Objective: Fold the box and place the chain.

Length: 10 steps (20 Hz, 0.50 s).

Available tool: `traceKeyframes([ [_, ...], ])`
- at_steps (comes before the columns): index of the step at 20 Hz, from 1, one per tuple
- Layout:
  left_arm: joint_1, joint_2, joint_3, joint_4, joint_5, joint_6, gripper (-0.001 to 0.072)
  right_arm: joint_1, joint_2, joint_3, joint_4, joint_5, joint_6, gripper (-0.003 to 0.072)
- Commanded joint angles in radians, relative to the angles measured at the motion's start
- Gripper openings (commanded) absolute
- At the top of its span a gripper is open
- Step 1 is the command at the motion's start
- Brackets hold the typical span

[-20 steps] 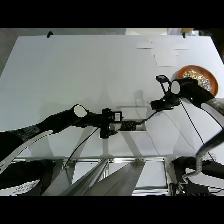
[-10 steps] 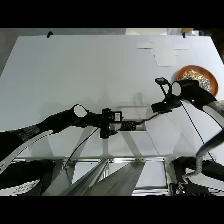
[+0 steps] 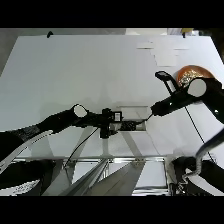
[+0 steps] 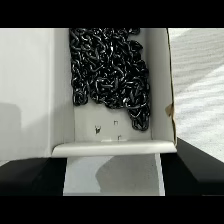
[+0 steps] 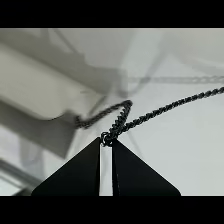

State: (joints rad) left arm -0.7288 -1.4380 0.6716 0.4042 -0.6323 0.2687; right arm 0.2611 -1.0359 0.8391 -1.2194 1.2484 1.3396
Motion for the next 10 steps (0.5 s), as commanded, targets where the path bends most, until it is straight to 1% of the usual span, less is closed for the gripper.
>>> traceKeyframes([
  [1, -0.001, 0.001, 0.0, 0.0, 0.0, 0.001, 0.0133, 0.076, 0.093, 0.0, 0.119, 0.042, -0.042, 0.0013],
  [4, 0.0, 0.001, 0.0, 0.0, 0.0, 0.0, 0.0133, 0.151, 0.12, 0.0, 0.177, 0.028, -0.04, 0.0013],
  [8, -0.001, 0.001, 0.0, 0.0, 0.0, 0.0, 0.0133, 0.228, 0.121, 0.0, 0.307, -0.012, -0.067, 0.0013],
  [10, 0.0, 0.001, 0.0, 0.0, 0.0, 0.0, 0.0133, 0.259, 0.121, 0.0, 0.327, -0.038, -0.066, 0.0013],
])
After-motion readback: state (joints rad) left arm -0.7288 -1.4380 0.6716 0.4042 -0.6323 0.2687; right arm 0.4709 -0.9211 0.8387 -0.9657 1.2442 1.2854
